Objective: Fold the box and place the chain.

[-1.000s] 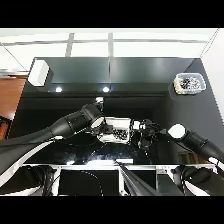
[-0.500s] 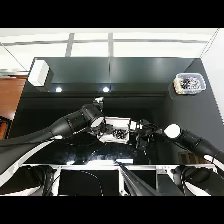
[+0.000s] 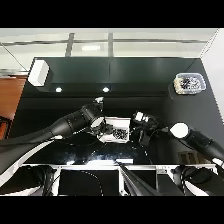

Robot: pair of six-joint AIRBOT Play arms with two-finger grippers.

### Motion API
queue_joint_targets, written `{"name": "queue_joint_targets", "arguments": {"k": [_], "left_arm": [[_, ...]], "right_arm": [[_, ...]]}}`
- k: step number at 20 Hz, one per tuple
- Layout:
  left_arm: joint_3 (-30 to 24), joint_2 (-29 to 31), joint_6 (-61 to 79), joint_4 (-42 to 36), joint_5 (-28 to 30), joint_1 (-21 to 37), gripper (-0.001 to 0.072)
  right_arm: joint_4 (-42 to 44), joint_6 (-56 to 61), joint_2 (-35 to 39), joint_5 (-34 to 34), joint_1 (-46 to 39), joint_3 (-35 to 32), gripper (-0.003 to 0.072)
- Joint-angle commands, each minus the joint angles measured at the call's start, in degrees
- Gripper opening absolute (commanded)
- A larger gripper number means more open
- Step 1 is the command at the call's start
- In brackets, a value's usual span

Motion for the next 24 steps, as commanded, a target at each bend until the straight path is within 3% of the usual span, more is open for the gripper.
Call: {"name": "queue_joint_targets", "arguments": {"k": [1, 3, 5, 9, 15, 16, 17, 24], "left_arm": [[0.02, 0.00, 0.00, 0.02, 0.02, 0.02, 0.0028], [0.02, 0.00, 0.00, 0.02, 0.02, 0.02, 0.0028], [0.02, 0.00, 0.00, 0.02, 0.00, 0.02, 0.0028], [0.02, 0.00, 0.00, 0.02, 0.02, 0.02, 0.0028], [0.02, 0.00, 0.00, 0.02, 0.00, 0.02, 0.0028], [0.02, 0.00, 0.02, 0.02, -0.04, 0.02, 0.0028], [0.02, 0.00, 0.00, 0.02, -0.13, 0.02, 0.0028], [0.02, 0.00, 0.02, 0.00, -0.52, 0.02, 0.0029]], "right_arm": [[-5.70, 14.05, 6.25, 12.90, -3.78, 5.16, 0.0053], [-5.38, 20.44, 8.41, 22.80, -5.25, 10.86, 0.0054], [-3.50, 27.04, 8.94, 27.47, -5.51, 16.39, 0.0054], [12.57, 36.72, 8.55, 23.06, -4.55, 19.32, 0.0055], [4.48, 42.45, 3.23, 16.41, 3.43, 17.09, 0.0073], [2.89, 43.23, 3.08, 16.26, 3.30, 17.09, 0.0248], [1.53, 43.39, 3.19, 16.52, 3.13, 17.16, 0.0277], [-2.51, 43.36, 8.22, 23.21, -5.31, 19.15, 0.0276]]}}
